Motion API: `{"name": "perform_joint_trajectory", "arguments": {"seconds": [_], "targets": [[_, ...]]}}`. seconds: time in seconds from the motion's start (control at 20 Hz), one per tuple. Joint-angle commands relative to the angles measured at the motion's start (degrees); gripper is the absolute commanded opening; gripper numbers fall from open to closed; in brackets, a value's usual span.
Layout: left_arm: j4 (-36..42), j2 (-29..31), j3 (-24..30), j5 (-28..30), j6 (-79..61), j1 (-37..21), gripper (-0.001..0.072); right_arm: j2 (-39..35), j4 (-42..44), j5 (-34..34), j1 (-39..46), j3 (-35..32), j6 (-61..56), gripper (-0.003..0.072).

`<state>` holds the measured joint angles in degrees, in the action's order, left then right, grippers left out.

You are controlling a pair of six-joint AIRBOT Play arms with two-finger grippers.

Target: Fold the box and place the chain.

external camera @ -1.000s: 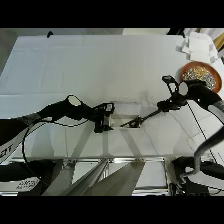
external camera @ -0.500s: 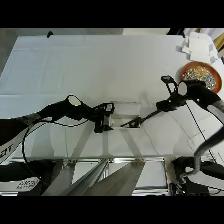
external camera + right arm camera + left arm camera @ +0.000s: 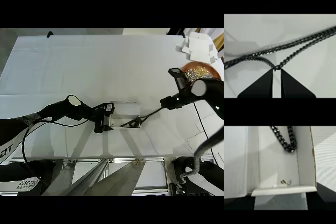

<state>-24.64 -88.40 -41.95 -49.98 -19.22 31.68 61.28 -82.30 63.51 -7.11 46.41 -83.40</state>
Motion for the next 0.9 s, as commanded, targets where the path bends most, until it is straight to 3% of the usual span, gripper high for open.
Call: {"name": "perform_joint_trajectory", "arguments": {"seconds": [0.0, 0.3, 0.55, 0.85], "targets": [[-0.02, 0.02, 0.02, 0.04, 0.0, -0.04, 0.0315, -7.91, 10.67, 4.11, -1.18, 0.07, 5.92, 0.0013], [-0.02, 0.02, 0.02, 0.04, -0.02, -0.04, 0.0315, -15.72, 12.24, 4.15, -17.92, 0.09, 4.68, 0.0013], [-0.02, 0.02, 0.02, 0.02, -0.02, -0.04, 0.0315, -14.64, 12.13, -6.16, -32.52, 0.09, 2.12, 0.0013], [-0.02, 0.02, 0.02, 0.02, 0.0, -0.04, 0.0315, -7.37, 11.06, -9.11, -34.25, 0.07, -0.37, 0.0014]]}}
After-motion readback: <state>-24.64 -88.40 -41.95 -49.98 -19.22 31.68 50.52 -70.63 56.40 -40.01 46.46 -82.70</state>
